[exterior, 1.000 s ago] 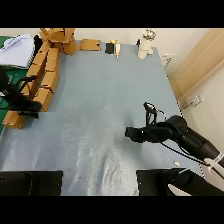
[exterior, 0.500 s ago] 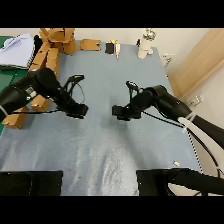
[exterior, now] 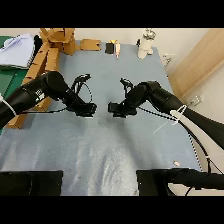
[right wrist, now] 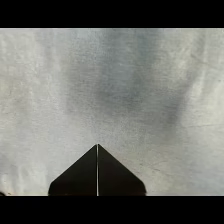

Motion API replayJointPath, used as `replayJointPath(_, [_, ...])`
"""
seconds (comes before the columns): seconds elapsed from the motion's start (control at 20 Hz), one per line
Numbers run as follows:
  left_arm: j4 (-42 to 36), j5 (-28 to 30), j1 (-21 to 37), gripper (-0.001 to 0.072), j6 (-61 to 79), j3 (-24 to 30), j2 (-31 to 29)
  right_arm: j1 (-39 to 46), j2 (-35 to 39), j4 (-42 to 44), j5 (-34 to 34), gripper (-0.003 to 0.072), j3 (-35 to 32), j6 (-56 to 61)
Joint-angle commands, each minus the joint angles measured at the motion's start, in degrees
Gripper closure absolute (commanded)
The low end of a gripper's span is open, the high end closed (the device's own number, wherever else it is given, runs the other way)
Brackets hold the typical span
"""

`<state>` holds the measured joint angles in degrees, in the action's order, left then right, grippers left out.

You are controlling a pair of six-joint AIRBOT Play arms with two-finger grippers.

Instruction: Fold the box.

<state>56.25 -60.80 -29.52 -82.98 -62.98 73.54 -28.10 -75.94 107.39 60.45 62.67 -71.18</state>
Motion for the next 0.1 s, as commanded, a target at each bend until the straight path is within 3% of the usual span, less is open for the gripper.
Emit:
replayJointPath(0.0, [-0.31, 0.42, -0.15, 0.0697, 0.02, -0.04, 0.04, 0.02, -0.17, -0.07, 0.04, 0.0683, 0.15, -0.20])
replayJointPath(0.05, [-0.33, 0.44, -0.13, 0.0697, 0.02, -0.04, 0.04, 0.02, -0.17, -0.09, 0.04, 0.0683, 0.15, -0.22])
